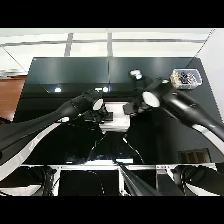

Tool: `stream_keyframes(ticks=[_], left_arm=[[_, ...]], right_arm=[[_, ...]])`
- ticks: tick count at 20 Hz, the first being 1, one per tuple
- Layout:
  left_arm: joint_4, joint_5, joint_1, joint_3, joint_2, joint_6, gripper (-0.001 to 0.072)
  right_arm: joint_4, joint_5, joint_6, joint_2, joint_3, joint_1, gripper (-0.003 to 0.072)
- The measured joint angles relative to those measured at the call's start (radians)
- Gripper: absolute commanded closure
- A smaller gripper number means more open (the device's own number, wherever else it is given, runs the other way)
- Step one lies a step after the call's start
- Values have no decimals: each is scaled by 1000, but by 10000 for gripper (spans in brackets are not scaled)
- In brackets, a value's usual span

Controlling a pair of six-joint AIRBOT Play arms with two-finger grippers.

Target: Fold the box and place the chain.

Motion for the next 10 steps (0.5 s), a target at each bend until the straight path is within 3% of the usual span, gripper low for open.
stream_keyframes(ticks=[5, 6, 7, 10], left_arm=[[23, 8, 0, 0, 0, -3, 679], [25, 11, 0, 0, 0, -4, 679], [27, 14, 0, 0, 0, -4, 679], [31, 20, 0, 0, 0, -3, 679]], right_arm=[[-336, 1, -42, 129, -11, -111, 296], [-375, -27, -45, 138, -24, -163, 174], [-404, -71, -42, 143, -44, -227, -34], [-396, -223, -18, 116, -98, -435, -34]])
